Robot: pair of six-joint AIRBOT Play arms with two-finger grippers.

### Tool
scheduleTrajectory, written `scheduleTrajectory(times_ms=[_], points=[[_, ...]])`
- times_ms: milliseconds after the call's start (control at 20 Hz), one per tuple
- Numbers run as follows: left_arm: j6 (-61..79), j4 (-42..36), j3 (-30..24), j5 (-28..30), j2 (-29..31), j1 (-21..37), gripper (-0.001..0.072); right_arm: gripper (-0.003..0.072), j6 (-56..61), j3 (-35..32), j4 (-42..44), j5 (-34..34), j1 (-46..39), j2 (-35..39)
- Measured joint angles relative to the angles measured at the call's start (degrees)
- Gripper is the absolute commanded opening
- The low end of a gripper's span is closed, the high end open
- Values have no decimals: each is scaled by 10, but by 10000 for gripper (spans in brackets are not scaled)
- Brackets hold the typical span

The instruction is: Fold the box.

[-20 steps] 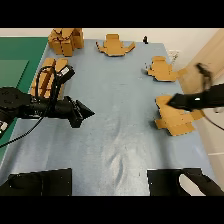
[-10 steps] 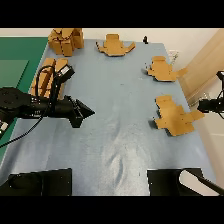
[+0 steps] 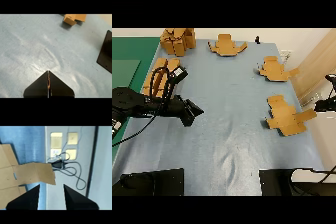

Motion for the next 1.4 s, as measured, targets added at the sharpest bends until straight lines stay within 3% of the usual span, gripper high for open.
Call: scheduleTrajectory(times_ms=[400,500,600,950,1200,1400], points=[[0,4,0,4,-1,0,20,482,-99,33,84,-52,-46,-89],[0,5,0,4,-1,0,20,347,-112,36,92,-52,-51,-106],[0,5,0,6,-1,0,20,5,-123,39,103,-43,-53,-115],[-4,-7,6,8,0,0,20,3,-80,41,148,-65,-28,-75],[-42,-16,24,15,0,12,20,3,47,40,255,-163,61,52],[-85,-19,29,-17,0,79,22,3,116,11,372,-184,178,182]])
